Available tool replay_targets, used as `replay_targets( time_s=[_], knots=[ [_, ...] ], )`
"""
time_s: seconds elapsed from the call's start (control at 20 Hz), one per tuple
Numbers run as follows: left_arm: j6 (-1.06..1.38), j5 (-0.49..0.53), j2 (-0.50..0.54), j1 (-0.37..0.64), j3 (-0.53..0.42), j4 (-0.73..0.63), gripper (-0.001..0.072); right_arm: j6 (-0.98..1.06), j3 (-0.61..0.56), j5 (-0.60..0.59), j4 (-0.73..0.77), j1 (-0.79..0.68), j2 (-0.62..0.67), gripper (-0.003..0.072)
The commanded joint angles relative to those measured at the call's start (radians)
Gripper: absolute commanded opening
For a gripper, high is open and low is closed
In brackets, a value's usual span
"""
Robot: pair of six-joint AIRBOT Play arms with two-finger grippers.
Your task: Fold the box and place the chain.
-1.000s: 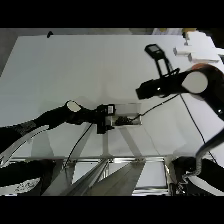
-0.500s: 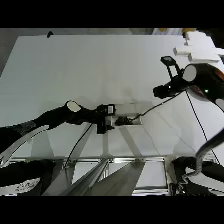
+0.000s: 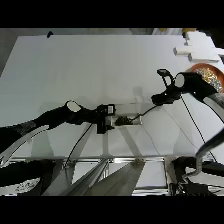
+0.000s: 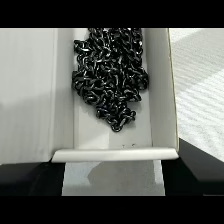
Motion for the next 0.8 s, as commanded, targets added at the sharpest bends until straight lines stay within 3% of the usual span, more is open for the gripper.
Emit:
replay_targets(
  time_s=[0.0,0.3,0.35,0.4,0.75],
  knots=[
    [0.0,0.0,0.0,0.0,0.0,0.0,0.0206,0.024,-0.003,0.006,-0.001,-0.001,-0.018,0.0277],
    [0.0,0.0,0.0,0.0,0.0,0.0,0.0206,0.024,-0.004,0.011,-0.001,-0.001,-0.048,0.0179],
    [0.0,0.0,0.0,0.0,0.0,0.0,0.0206,0.024,-0.004,0.013,-0.001,-0.001,-0.049,0.0051],
    [0.0,0.0,0.0,0.0,0.0,0.0,0.0206,0.023,-0.004,0.018,-0.001,-0.001,-0.043,0.0014],
    [0.0,0.0,0.0,0.0,0.0,0.0,0.0206,0.015,-0.004,0.065,-0.006,-0.001,0.119,0.0014]
  ],
)
